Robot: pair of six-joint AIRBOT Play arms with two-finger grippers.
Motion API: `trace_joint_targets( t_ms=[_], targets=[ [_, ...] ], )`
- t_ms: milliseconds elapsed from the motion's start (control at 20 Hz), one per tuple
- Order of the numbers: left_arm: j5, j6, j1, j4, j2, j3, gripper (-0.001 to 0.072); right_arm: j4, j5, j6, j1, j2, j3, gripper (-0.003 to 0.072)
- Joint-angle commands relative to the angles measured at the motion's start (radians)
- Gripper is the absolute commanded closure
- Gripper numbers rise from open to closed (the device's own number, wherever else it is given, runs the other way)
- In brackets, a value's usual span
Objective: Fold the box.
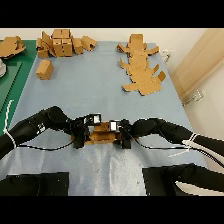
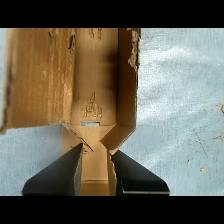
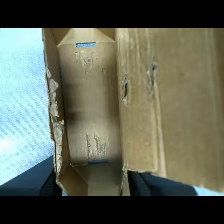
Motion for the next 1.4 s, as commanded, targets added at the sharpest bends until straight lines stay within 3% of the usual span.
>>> trace_joint_targets(
  t_ms=[0,100,200,600,1050,1100,1200,1350],
  targets=[
    [0.019,0.003,-0.001,-0.022,0.000,0.000,0.0487,0.000,0.000,0.000,0.000,-0.001,0.000,0.0249],
    [0.024,0.010,-0.001,-0.037,0.000,0.000,0.0489,0.000,0.000,0.000,-0.001,-0.001,0.000,0.0249],
    [0.024,0.014,-0.001,-0.044,0.000,0.000,0.0669,0.000,0.000,0.000,-0.001,-0.001,-0.001,0.0249],
    [0.052,0.079,-0.001,-0.168,0.000,0.000,0.0668,0.000,0.000,0.000,0.000,-0.001,0.000,0.0249],
    [0.051,0.086,-0.001,-0.213,-0.031,-0.003,0.0666,0.000,0.000,0.000,-0.001,-0.001,0.000,0.0248],
    [0.051,0.086,0.000,-0.212,-0.031,-0.003,0.0656,0.000,0.000,0.000,-0.001,-0.001,0.000,0.0249],
    [0.050,0.085,0.000,-0.213,-0.031,-0.003,0.0296,0.000,0.000,0.000,0.000,-0.001,-0.001,0.0249],
    [0.045,0.085,-0.001,-0.213,-0.031,-0.003,0.0280,0.000,0.000,0.000,-0.001,-0.001,0.000,0.0249]
  ],
)
